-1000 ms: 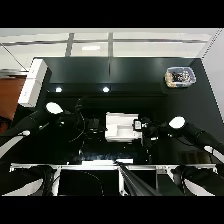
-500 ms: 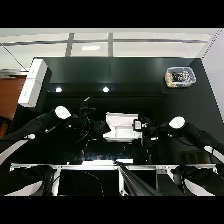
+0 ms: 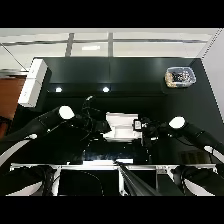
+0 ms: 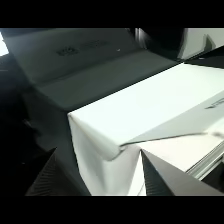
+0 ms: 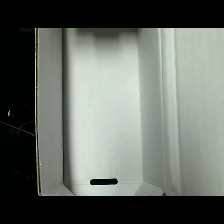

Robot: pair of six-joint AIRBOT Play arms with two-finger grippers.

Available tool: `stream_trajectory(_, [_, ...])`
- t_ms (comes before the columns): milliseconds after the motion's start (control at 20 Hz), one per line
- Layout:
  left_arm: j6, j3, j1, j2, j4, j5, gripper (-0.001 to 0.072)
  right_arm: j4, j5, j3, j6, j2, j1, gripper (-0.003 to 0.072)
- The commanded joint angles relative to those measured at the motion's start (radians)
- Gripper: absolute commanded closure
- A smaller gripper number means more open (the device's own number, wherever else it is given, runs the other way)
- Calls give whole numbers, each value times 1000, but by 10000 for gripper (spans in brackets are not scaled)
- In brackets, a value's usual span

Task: Fold the box and place the chain.

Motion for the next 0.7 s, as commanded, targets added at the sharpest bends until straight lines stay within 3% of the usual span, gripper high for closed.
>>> stream_trajectory(0, [-185, 54, -47, 0, 148, -33, 132, 0, 0, 1, 0, -1, 0, 161])
stream_trajectory(100, [-191, 80, -51, 0, 152, -70, 159, 0, 0, 1, 0, -1, 0, 162])
stream_trajectory(200, [-191, 101, -63, 0, 151, -87, 249, 0, 0, 1, 0, -1, 0, 162])
stream_trajectory(550, [-260, 121, -99, 0, 175, -114, 252, 0, 0, 1, 1, -1, 0, 161])
stream_trajectory(650, [-299, 124, -112, -1, 219, -111, 299, 0, 0, 1, 0, -1, 0, 162])
